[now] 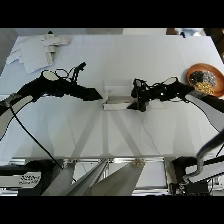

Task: Fold the box and place the chain.

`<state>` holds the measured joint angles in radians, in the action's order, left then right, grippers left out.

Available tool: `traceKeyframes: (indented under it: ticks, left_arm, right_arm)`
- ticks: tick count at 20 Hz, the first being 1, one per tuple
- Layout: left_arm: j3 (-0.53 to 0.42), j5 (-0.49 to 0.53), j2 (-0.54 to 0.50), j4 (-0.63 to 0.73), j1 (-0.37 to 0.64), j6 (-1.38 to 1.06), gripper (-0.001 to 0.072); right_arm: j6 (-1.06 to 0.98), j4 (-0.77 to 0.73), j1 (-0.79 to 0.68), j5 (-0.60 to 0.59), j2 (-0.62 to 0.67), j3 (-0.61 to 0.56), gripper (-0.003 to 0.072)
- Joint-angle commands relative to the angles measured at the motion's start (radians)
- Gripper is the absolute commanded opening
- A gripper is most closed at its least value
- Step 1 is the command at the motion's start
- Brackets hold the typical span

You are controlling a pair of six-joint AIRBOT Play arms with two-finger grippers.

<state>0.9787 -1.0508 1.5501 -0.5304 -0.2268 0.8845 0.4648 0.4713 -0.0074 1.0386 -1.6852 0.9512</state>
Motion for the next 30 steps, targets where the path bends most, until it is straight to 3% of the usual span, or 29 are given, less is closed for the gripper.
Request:
traceKeyframes:
  ticks: [1, 6, 8, 17, 21, 30]
  left_arm:
    - [0.000, 0.010, 0.010, 0.017, -0.006, -0.032, 0.0325]
    - [0.000, 0.036, 0.038, 0.019, -0.058, -0.032, 0.0363]
    - [0.000, 0.056, 0.036, 0.021, -0.064, -0.031, 0.0459]
    - [0.000, 0.150, 0.037, 0.012, -0.114, -0.029, 0.0457]
    - [0.000, 0.189, 0.037, -0.055, -0.124, 0.034, 0.0455]
    - [0.000, 0.217, 0.036, -0.076, -0.124, 0.116, 0.0453]
  right_arm:
    - [0.000, 0.000, 0.000, 0.000, 0.000, 0.000, 0.0458]
    - [0.000, 0.000, 0.000, 0.000, 0.000, 0.000, 0.0458]
    - [0.000, 0.000, 0.000, 0.000, 0.000, 0.000, 0.0458]
    - [0.000, 0.000, 0.000, 0.000, 0.000, 0.000, 0.0458]
    - [0.000, 0.000, 0.000, 0.000, 0.000, 0.000, 0.0458]
    - [0.000, 0.000, 0.000, 0.000, 0.000, 0.000, 0.0458]
